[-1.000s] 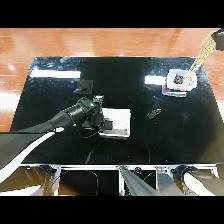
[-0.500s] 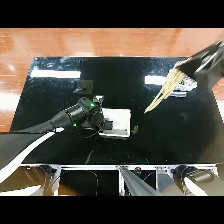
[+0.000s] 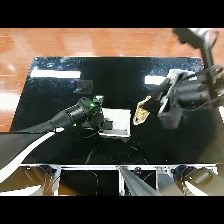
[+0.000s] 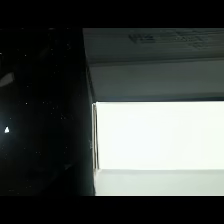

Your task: Fold the box and place the chain.

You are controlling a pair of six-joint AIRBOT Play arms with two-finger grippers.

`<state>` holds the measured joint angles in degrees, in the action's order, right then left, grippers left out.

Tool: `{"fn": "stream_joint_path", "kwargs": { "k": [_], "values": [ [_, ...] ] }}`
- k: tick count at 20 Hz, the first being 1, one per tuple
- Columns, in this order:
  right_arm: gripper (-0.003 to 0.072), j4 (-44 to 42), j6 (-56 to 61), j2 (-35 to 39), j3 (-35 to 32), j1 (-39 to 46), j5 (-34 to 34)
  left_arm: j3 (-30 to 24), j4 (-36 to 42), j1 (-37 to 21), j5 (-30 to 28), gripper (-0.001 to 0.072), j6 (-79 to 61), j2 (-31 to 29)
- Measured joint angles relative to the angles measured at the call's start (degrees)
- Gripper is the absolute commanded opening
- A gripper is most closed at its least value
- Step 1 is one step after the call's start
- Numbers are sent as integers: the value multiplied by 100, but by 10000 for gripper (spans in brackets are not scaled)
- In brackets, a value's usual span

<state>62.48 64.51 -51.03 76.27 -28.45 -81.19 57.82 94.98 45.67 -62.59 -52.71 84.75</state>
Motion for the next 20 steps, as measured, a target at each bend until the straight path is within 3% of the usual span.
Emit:
{"fn": "stream_joint_path", "kwargs": {
  "k": [7, 13, 17, 20],
  "values": [
    [28, -247, -85, -315, -289, -214, 916, 0, -2, 0, 2, 17, 0, 0],
    [28, -481, -184, -713, -435, -267, 857, 0, 0, -2, 0, 17, 0, 0],
    [29, -505, -170, -778, -1021, -278, 715, 0, -2, -2, -2, 17, 0, 0],
    [28, -566, -146, -802, -1576, -289, 1045, 0, -4, -2, 0, 17, 0, 0]
  ]
}}
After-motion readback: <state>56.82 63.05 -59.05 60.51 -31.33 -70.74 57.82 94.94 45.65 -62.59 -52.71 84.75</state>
